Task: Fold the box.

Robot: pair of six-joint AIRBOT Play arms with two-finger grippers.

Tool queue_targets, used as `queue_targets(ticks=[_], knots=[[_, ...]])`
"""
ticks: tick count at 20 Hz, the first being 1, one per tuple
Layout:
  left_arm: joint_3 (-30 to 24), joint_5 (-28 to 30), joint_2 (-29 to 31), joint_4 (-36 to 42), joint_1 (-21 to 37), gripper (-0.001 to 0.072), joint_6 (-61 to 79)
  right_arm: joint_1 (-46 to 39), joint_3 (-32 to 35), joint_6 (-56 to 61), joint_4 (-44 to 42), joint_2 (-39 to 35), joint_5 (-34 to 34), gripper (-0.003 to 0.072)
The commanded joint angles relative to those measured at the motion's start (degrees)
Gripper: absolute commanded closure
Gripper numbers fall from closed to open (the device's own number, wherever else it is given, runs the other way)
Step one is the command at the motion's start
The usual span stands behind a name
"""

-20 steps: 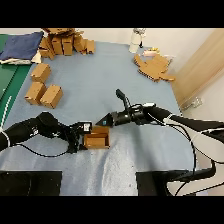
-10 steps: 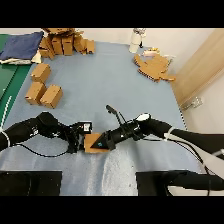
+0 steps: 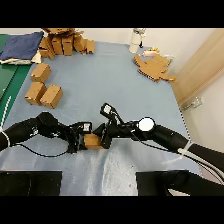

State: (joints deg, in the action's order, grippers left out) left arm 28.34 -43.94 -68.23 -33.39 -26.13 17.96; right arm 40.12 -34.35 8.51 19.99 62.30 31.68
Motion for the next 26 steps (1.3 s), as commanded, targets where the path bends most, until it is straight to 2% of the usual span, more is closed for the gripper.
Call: queue_targets(ticks=[1,3,5,9,11,12,13,14,15,16,17,20,26], knots=[[0.04,-0.17,0.0,0.0,0.04,0.0697,0.0,4.46,0.04,0.04,9.6,-3.69,-5.44,0.0683],[0.04,-0.2,0.0,0.0,0.04,0.0697,-0.02,8.15,0.02,0.04,16.26,-4.33,-5.44,0.0683],[0.04,-0.24,0.0,0.0,0.04,0.0697,0.0,12.57,0.02,1.6,26.47,-5.46,-5.88,0.0683],[0.04,-0.2,0.0,0.02,0.04,0.0697,0.0,16.72,0.28,21.62,49.83,-6.19,-4.92,0.0683],[0.04,-0.2,0.0,0.0,0.04,0.0697,0.0,16.72,0.37,27.58,58.38,-6.21,-5.35,0.0678],[0.04,-0.2,0.0,0.02,0.04,0.0697,0.0,16.72,0.35,27.54,59.52,-6.27,-5.42,0.0568],[0.04,-0.2,0.0,0.0,0.04,0.0697,0.0,16.72,0.26,27.54,59.71,-6.29,-5.35,0.0507],[0.04,-0.2,0.0,0.0,0.04,0.0697,0.0,16.72,0.24,27.54,59.69,-6.32,-5.35,0.0505],[0.04,-0.2,0.0,0.0,0.04,0.0697,0.0,16.74,0.24,27.54,59.69,-6.29,-5.38,0.0424],[0.04,-0.2,0.0,0.0,0.04,0.0697,0.0,16.74,0.24,27.54,59.69,-6.29,-5.05,0.0268],[0.04,-0.2,0.0,0.0,0.04,0.0697,0.0,16.74,0.24,27.56,59.6,-6.29,-4.48,0.0225],[0.04,-0.2,0.0,0.0,0.04,0.0697,0.0,16.74,0.26,27.54,58.45,-6.29,-1.2,0.0226],[0.04,-0.17,0.0,0.02,0.04,0.0697,0.0,16.76,0.26,27.52,60.15,-6.25,-0.48,0.0226]])
